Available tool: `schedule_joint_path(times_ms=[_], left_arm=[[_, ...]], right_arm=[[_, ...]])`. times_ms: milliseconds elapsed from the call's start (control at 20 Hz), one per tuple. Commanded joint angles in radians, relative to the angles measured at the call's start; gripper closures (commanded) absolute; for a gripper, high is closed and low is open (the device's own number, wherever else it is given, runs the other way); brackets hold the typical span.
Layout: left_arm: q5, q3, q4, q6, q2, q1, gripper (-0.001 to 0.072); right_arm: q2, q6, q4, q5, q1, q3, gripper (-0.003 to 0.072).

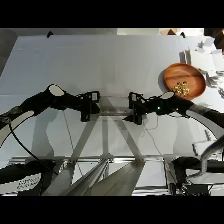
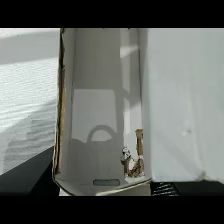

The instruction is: Fold the box and place the chain.

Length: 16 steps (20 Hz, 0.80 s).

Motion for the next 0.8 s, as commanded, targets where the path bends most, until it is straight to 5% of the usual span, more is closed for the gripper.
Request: schedule_joint_path(times_ms=[0, 50, 300, 350, 450, 500, 750], left_arm=[[-0.001, 0.000, -0.030, -0.001, -0.001, -0.003, 0.0449], [0.000, 0.000, -0.029, -0.002, -0.001, -0.003, 0.0358], [-0.015, 0.000, -0.029, -0.008, 0.000, -0.003, 0.0357], [-0.016, 0.000, -0.029, -0.008, 0.000, -0.003, 0.0376], [-0.016, 0.000, -0.022, -0.008, 0.003, -0.002, 0.0653], [-0.016, 0.000, -0.016, -0.010, 0.007, -0.002, 0.0697], [-0.020, 0.000, 0.141, -0.220, 0.110, -0.001, 0.0699]], right_arm=[[0.000, 0.000, 0.000, 0.001, 0.001, 0.001, 0.0223], [0.000, 0.000, 0.000, 0.001, 0.001, 0.001, 0.0223], [0.000, 0.000, 0.000, 0.000, 0.001, 0.001, 0.0223], [0.000, 0.000, 0.000, 0.001, 0.001, 0.001, 0.0223], [0.000, 0.000, 0.000, 0.000, 0.001, 0.001, 0.0223], [0.000, 0.000, 0.000, 0.001, 0.001, 0.001, 0.0223], [0.000, 0.000, 0.000, 0.001, 0.001, 0.001, 0.0223]])
